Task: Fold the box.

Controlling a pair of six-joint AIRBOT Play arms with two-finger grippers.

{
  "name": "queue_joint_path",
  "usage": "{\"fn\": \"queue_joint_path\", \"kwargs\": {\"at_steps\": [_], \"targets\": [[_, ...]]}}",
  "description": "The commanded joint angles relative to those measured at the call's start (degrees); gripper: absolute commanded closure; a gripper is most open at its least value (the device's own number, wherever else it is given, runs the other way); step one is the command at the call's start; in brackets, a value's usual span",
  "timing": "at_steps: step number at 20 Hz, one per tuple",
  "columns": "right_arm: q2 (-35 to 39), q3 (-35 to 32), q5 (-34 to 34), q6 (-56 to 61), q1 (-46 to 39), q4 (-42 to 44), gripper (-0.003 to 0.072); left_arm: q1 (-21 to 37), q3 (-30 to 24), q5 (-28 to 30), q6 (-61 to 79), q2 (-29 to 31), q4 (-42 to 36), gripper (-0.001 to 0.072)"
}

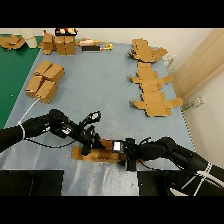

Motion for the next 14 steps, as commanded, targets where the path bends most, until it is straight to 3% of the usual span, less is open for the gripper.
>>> {"fn": "queue_joint_path", "kwargs": {"at_steps": [1, 6, 14], "targets": [[0.04, 0.02, -0.46, 1.44, -0.04, -0.59, 0.0188, 0.00, 0.07, -0.02, 0.00, -0.02, 0.00, 0.0694], [0.96, 0.07, -4.76, 1.42, 0.00, -0.15, 0.0183, 0.00, 0.07, -0.02, 0.00, -0.02, 0.00, 0.0695], [2.10, 0.04, -5.07, 1.44, 0.00, 1.55, 0.0182, 0.00, 0.07, -0.02, 0.00, -0.02, 0.00, 0.0694]]}}
